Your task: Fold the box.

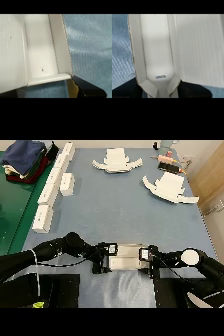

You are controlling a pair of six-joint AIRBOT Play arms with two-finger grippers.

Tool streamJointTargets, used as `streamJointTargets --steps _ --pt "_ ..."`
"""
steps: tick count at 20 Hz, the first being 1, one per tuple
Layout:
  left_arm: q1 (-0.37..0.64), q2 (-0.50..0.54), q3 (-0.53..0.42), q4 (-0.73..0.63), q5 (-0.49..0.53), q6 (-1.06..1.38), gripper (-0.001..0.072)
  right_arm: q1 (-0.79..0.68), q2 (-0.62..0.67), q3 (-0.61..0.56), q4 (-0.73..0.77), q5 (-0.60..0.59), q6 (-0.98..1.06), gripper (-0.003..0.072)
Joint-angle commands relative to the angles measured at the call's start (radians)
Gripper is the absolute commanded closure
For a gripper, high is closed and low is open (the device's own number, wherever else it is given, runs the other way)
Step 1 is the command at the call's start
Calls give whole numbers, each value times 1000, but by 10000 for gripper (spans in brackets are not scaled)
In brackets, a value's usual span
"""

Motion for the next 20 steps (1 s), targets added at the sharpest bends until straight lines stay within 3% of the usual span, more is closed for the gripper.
streamJointTargets --steps 1,20 --pt "-2 0 1 -3 23 -29 8 0 1 1 0 -2 2 178" --pt "-49 18 -18 52 123 -183 9 0 1 1 0 -2 2 178"
